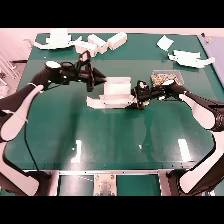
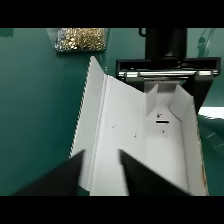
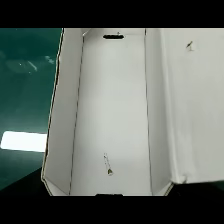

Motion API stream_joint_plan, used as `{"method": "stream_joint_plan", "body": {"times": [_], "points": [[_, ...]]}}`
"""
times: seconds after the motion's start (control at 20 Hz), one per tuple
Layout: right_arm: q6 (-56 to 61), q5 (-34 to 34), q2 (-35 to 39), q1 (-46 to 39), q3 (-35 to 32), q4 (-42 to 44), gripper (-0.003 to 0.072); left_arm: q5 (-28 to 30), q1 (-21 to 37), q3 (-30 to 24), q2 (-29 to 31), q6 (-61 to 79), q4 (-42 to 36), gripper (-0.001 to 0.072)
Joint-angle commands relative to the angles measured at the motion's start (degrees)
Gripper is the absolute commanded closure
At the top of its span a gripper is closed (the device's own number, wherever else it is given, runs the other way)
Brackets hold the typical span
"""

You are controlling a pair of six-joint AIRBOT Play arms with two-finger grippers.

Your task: Fold the box and place the chain.

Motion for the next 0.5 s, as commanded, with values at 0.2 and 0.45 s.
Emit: {"method": "stream_joint_plan", "body": {"times": [0.2,0.45], "points": [[0.07,0.02,0.04,0.00,0.00,0.02,0.0092,-10.19,3.69,0.33,1.79,-12.09,17.81,0.0105],[0.07,0.02,0.04,0.00,0.00,0.02,0.0093,-4.74,3.72,-6.23,1.77,-11.13,18.86,0.0104]]}}
